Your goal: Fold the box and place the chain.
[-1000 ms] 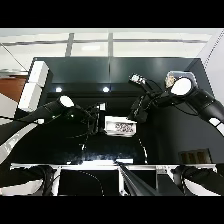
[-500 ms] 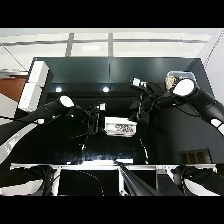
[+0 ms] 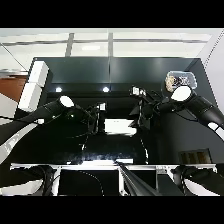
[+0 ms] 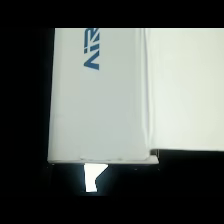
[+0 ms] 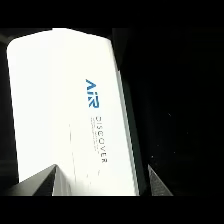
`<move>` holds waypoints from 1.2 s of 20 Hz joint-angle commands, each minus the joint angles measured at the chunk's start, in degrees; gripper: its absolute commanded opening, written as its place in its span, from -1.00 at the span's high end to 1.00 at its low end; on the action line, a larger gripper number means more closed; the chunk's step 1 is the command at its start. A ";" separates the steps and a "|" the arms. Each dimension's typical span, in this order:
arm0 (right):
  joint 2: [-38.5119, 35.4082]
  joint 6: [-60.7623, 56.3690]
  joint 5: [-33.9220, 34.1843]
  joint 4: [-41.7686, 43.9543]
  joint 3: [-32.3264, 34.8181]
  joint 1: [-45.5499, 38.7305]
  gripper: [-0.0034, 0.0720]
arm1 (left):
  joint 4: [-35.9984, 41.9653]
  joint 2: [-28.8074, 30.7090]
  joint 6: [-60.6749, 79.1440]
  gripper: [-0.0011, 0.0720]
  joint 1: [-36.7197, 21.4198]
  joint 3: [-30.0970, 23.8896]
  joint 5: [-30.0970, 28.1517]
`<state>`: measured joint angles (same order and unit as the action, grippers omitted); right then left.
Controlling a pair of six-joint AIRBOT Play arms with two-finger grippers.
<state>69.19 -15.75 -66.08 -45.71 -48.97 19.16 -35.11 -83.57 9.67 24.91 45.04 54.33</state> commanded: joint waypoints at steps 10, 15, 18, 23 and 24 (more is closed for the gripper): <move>-2.03 -8.81 -3.61 -3.74 0.20 2.93 -0.95 | -0.02 -0.02 -0.07 -0.36 0.04 0.02 -0.09; -2.01 -9.31 1.49 -8.00 0.50 3.50 -0.95 | -0.02 -0.02 -0.07 -0.36 0.04 0.02 -0.09; -2.01 -9.33 1.29 -8.37 0.50 4.00 -0.95 | -0.02 -0.02 -0.07 -0.36 0.04 0.02 -0.11; -2.01 -9.35 0.83 -9.40 0.50 6.14 -0.95 | -0.02 -0.02 -0.09 -0.36 0.04 0.02 -0.11; -2.01 -9.68 1.01 -10.47 0.50 6.34 -0.93 | -0.02 -0.02 -0.07 -0.36 0.04 0.02 -0.11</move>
